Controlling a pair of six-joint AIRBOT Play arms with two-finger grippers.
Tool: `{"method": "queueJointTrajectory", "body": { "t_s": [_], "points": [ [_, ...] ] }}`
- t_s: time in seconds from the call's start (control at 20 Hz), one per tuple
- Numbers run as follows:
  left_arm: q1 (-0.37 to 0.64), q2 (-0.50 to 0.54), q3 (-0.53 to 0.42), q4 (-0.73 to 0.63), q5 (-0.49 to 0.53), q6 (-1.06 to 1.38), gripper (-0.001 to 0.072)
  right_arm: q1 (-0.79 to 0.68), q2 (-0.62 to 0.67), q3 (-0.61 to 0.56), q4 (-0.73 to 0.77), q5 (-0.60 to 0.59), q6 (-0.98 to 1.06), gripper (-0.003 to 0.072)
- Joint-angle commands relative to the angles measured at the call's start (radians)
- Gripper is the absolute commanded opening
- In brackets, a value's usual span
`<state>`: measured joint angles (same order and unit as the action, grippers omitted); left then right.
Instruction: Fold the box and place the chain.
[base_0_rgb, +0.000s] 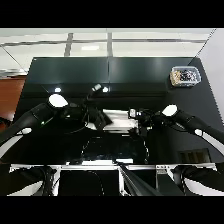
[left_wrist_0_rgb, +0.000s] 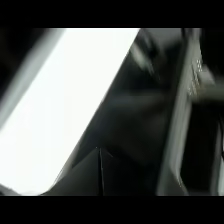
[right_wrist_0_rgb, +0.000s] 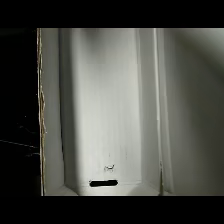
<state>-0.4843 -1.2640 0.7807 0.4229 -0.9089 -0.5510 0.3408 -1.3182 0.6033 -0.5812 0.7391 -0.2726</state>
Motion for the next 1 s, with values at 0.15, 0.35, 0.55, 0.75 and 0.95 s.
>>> {"method": "queueJointTrajectory", "body": {
  "t_s": [0.15, 0.35, 0.55, 0.75, 0.95],
  "points": [
    [-0.010, -0.097, 0.017, 0.016, 0.364, 0.018, 0.0026, 0.000, 0.000, 0.001, 0.001, -0.003, -0.001, 0.0097],
    [-0.010, -0.166, 0.017, 0.068, 0.255, -0.023, 0.0026, 0.000, 0.000, 0.001, 0.000, -0.003, -0.001, 0.0097],
    [0.006, -0.180, 0.023, 0.079, 0.229, -0.023, 0.0026, 0.000, 0.000, 0.001, 0.000, -0.003, -0.001, 0.0097],
    [0.081, -0.091, 0.077, 0.212, 0.171, -0.056, 0.0024, 0.000, 0.001, 0.001, 0.001, -0.003, -0.001, 0.0097],
    [0.149, 0.121, 0.043, 0.354, 0.103, -0.134, 0.0025, 0.000, 0.001, 0.001, 0.001, -0.002, -0.001, 0.0097]
  ]
}}
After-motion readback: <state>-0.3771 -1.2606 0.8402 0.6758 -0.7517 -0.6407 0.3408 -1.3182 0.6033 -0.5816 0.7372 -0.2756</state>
